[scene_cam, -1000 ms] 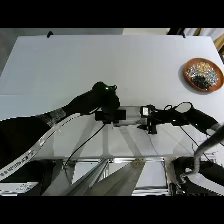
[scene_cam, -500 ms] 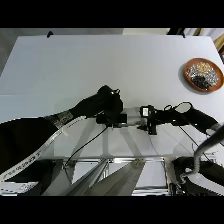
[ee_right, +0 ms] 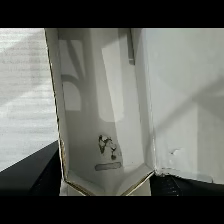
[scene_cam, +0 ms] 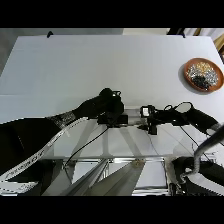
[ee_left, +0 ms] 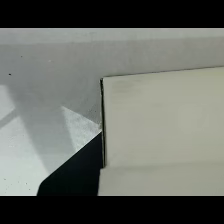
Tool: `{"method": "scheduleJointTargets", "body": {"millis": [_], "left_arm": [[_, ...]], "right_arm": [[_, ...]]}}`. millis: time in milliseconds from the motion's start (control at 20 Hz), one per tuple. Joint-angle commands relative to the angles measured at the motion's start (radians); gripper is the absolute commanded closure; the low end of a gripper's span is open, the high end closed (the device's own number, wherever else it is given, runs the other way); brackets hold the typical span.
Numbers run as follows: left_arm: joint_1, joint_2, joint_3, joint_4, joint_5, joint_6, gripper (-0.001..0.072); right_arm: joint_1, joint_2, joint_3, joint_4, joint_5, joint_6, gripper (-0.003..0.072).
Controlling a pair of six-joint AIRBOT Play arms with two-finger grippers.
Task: Fold the box and place the chain.
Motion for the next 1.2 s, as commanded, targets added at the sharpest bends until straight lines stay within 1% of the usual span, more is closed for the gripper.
{"method": "scheduleJointTargets", "body": {"millis": [0, 100, 150, 200, 300, 350, 400, 450, 500, 1000, 1050, 1150], "left_arm": [[-0.001, 0.001, 0.001, 0.001, -0.013, 0.002, 0.0704], [-0.001, 0.001, 0.001, 0.001, -0.014, 0.002, 0.0704], [-0.001, 0.001, 0.001, 0.001, -0.014, 0.003, 0.0692], [-0.001, 0.003, 0.001, 0.0, -0.013, 0.004, 0.0652], [0.004, 0.018, 0.001, 0.001, -0.01, 0.004, 0.0406], [0.009, 0.03, 0.001, 0.0, -0.011, 0.004, 0.0351], [0.015, 0.043, 0.001, 0.0, -0.011, 0.005, 0.0337], [0.02, 0.056, 0.001, 0.001, -0.011, 0.006, 0.0293], [0.026, 0.069, 0.001, 0.001, -0.01, 0.006, 0.0271], [0.069, 0.194, 0.001, 0.019, 0.002, 0.009, 0.0275], [0.076, 0.204, 0.0, 0.024, 0.001, 0.021, 0.0275], [0.089, 0.241, 0.0, 0.042, -0.01, 0.128, 0.0275]], "right_arm": [[0.0, 0.001, 0.0, 0.001, -0.001, 0.0, 0.0288], [0.0, 0.001, 0.0, 0.001, 0.0, 0.0, 0.0288], [0.0, 0.001, 0.0, 0.001, 0.0, 0.0, 0.0288], [0.0, 0.001, 0.0, 0.001, 0.0, 0.0, 0.0288], [0.0, 0.001, 0.0, 0.001, -0.001, 0.0, 0.0288], [0.0, 0.001, 0.0, 0.001, -0.001, 0.0, 0.0288], [0.0, 0.001, 0.0, 0.001, 0.0, 0.0, 0.0288], [0.0, 0.001, 0.0, 0.001, 0.0, 0.0, 0.0288], [0.0, 0.001, 0.0, 0.001, 0.0, 0.0, 0.0288], [0.0, 0.001, 0.0, 0.001, -0.001, 0.0, 0.0288], [0.0, 0.001, 0.0, 0.001, 0.0, 0.0, 0.0288], [0.0, 0.001, 0.0, 0.001, 0.0, 0.0, 0.0288]]}}
